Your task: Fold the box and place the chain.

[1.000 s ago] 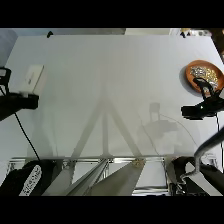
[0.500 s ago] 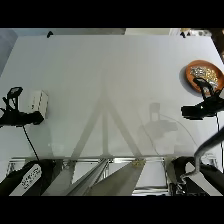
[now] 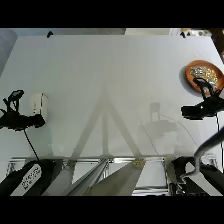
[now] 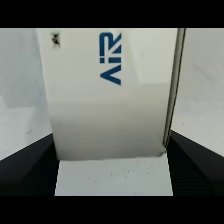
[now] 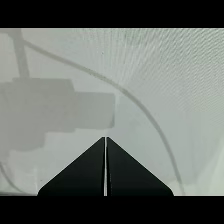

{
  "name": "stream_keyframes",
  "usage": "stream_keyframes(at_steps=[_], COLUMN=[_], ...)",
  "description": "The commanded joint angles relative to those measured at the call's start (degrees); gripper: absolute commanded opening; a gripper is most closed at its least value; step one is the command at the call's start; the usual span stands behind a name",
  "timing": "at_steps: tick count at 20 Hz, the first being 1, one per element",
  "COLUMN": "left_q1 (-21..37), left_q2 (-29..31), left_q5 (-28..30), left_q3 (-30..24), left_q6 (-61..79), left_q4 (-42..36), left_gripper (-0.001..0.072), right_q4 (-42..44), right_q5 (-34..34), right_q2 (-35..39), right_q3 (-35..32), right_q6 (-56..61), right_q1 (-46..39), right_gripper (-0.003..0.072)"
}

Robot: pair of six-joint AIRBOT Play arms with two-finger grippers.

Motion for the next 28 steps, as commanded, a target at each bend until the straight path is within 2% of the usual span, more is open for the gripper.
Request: stream_keyframes(at_steps=[1, 3, 5, 7, 10, 11, 13, 14, 15, 21, 28], left_q1=[0.1, -0.1, -1.2, -2.6, -5.1, -6.1, -8.9, -10.5, -12.1, -22.1, -23.0], left_q2=[5.1, 9.5, 12.1, 13.5, 14.4, 14.6, 14.5, 14.5, 14.5, 14.5, 14.5], left_q5=[-1.0, -1.0, -1.3, -3.3, -6.7, -7.8, -10.6, -12.0, -13.0, -13.7, -13.9], left_q3=[0.0, 0.0, 0.0, 0.0, 0.0, 0.0, 0.0, 0.0, 0.0, 0.0, 0.0], left_q6=[0.0, 0.1, -0.1, 0.1, 0.1, 0.1, 0.1, 0.1, 0.2, 0.2, 0.1], left_q4=[1.4, 1.3, -2.7, -6.0, -6.7, -6.7, -6.7, -6.8, -6.7, -6.6, -13.4], left_gripper=[0.0697, 0.0696, 0.0696, 0.0695, 0.0691, 0.0616, 0.0182, 0.0025, 0.0003, 0.0009, 0.0008], right_q4=[0.0, 0.0, 0.0, 0.0, 0.0, 0.0, 0.0, 0.0, 0.0, 0.0, 0.0], right_q5=[0.0, 0.0, 0.0, 0.0, 0.0, 0.0, 0.0, 0.0, 0.0, 0.0, 0.0], right_q2=[0.0, 0.0, 0.0, 0.0, 0.0, 0.0, 0.0, 0.0, 0.0, 0.0, 0.0], right_q3=[0.0, 0.0, 0.0, 0.0, 0.0, 0.0, 0.0, 0.0, 0.0, 0.0, 0.0], right_q6=[0.0, 0.0, 0.0, 0.0, 0.0, 0.0, 0.0, 0.0, 0.0, 0.0, 0.0], right_q1=[0.0, 0.0, 0.0, 0.0, 0.0, 0.0, 0.0, 0.0, 0.0, 0.0, 0.0], right_gripper=[0.0016, 0.0016, 0.0016, 0.0016, 0.0016, 0.0016, 0.0016, 0.0016, 0.0016, 0.0016, 0.0016])
